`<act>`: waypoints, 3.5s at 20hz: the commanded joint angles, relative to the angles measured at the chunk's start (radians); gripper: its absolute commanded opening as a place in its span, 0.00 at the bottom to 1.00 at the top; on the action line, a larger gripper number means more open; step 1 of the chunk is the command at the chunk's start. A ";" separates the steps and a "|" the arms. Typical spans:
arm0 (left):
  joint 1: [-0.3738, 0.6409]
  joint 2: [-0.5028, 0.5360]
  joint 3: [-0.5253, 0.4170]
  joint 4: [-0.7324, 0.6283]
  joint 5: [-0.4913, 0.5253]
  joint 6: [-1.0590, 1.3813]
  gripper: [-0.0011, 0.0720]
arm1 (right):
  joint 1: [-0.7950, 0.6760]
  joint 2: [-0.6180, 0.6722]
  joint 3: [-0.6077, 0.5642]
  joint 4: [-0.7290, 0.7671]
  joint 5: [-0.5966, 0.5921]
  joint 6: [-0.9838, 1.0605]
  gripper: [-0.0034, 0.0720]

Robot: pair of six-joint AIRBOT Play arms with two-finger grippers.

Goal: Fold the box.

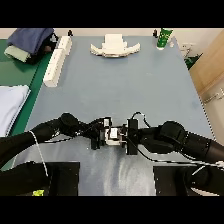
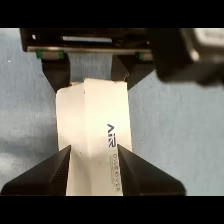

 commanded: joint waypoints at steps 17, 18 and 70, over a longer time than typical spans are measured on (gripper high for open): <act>0.001 0.000 0.000 0.000 -0.001 0.001 0.66 | -0.001 -0.025 0.053 -0.108 0.043 -0.060 0.63; 0.001 0.000 0.000 0.000 -0.001 0.001 0.66 | -0.001 -0.025 0.053 -0.094 0.042 -0.061 0.63; 0.001 0.000 0.000 0.000 -0.001 0.001 0.66 | 0.078 0.045 -0.326 0.185 0.501 0.534 0.05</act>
